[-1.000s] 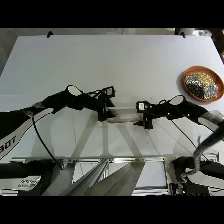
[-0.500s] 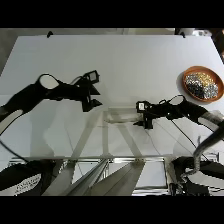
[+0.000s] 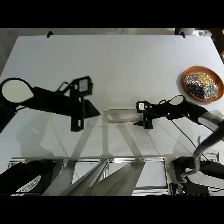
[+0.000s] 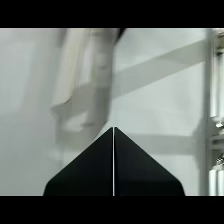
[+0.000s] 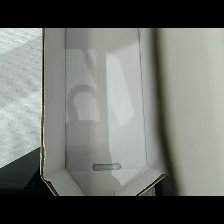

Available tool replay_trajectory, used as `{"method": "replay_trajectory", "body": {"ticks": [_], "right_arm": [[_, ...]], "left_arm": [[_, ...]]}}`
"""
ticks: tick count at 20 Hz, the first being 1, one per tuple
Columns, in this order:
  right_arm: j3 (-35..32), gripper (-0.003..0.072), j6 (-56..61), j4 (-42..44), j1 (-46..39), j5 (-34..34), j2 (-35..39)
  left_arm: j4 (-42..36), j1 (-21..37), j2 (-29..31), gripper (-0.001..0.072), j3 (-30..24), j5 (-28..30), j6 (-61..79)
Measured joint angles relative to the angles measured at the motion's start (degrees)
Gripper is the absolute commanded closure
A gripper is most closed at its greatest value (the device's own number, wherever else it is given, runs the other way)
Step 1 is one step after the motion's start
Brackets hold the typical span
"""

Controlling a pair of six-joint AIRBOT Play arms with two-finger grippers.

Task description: Fold the box and place the chain.

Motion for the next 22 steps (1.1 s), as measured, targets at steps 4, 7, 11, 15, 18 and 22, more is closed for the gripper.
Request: {"method": "replay_trajectory", "body": {"ticks": [4,7,11,15,18,22], "right_arm": [[0.0,0.0363,0.0,0.0,0.0,0.02,0.0],[0.0,0.0363,0.0,0.0,0.0,0.02,0.0],[0.0,0.0363,0.0,0.0,-0.02,0.04,0.0],[0.0,0.0363,0.04,0.04,-0.02,0.07,0.0],[0.0,0.0363,0.11,0.17,-0.02,0.11,-0.02],[0.0,0.0363,0.07,0.11,-0.02,-0.09,0.0]], "left_arm": [[-1.18,-11.91,-4.63,0.0703,0.0,9.18,-1.16],[-1.51,-16.63,-10.16,0.0704,0.0,17.33,-1.46],[-1.88,-18.45,-16.87,0.0704,0.0,29.42,-1.66],[-2.99,-16.87,-20.48,0.0706,0.04,41.57,-1.81],[-5.33,-14.38,-22.67,0.0708,0.02,47.43,-2.25],[-6.45,-11.21,-25.73,0.0708,0.07,48.81,-2.01]]}}
